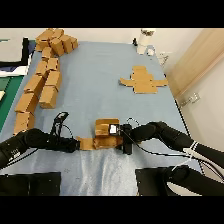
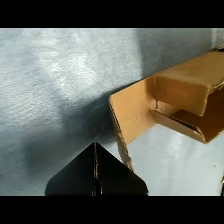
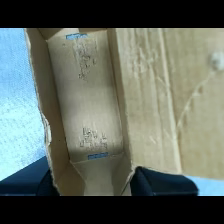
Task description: Fold the box.
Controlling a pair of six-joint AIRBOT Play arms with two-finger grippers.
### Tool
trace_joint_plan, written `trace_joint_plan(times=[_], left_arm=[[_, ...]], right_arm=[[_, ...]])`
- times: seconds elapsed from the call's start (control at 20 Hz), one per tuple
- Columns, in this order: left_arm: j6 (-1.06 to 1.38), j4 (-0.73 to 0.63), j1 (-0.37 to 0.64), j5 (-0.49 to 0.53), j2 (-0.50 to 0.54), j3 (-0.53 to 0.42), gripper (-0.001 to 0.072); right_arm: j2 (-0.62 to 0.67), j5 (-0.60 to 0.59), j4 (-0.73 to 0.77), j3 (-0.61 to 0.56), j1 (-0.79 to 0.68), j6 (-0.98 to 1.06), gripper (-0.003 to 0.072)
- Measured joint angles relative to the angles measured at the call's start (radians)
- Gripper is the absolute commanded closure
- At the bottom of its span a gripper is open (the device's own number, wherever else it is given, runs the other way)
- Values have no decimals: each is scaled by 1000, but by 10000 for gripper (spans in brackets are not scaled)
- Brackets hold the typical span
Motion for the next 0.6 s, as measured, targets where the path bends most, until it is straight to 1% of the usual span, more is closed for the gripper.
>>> trace_joint_plan(times=[0.3,0.6], left_arm=[[-3,-53,-35,52,-11,-1,700],[72,-185,-39,60,-13,10,696]], right_arm=[[0,0,0,0,0,0,133],[0,0,0,0,0,0,132]])
